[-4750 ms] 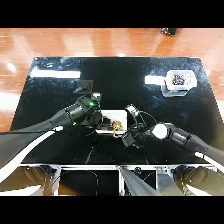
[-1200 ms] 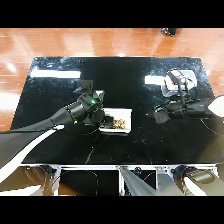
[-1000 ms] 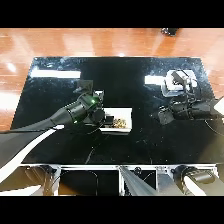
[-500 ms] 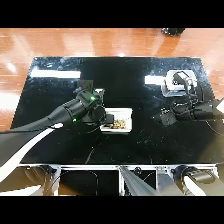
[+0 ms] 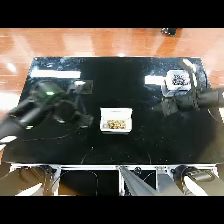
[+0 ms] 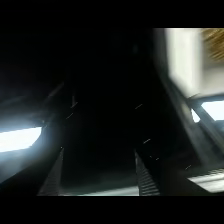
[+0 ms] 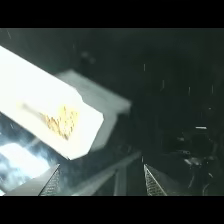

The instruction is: Fold the box and place the chain.

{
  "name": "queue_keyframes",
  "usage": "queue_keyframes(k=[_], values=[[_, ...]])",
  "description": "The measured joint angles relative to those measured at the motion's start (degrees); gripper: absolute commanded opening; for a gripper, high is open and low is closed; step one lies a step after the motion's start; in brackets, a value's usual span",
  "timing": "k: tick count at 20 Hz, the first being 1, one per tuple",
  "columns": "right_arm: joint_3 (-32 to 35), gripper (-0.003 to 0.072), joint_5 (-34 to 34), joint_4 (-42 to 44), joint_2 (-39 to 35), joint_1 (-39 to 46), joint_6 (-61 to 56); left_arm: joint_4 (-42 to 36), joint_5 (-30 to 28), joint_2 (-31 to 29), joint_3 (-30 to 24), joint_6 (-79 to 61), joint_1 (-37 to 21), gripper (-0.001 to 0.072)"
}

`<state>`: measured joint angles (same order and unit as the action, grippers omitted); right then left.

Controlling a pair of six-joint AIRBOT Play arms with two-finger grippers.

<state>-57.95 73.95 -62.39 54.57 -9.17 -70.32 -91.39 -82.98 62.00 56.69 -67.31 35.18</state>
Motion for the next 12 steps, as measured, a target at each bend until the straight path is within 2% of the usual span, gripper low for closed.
queue_keyframes(k=[2,5,8,12], values=[[-6.93,0.0637,-0.81,0.26,7.23,-3.58,0.81,-5.09,1.75,-3.61,-5.16,-5.27,-6.51,0.055],[-17.92,0.0636,-1.79,-3.19,20.57,-11.23,3.78,-11.72,5.73,-6.05,-10.75,-12.44,-12.85,0.055],[-25.92,0.0636,-2.54,-7.78,31.98,-17.4,6.43,-14.82,8.59,-6.78,-14.19,-17.92,-15.56,0.055],[-30.29,0.0636,-2.69,-9.81,39.1,-20.68,9.55,-15.89,10.97,-7.06,-16.48,-21.33,-16.72,0.055]])
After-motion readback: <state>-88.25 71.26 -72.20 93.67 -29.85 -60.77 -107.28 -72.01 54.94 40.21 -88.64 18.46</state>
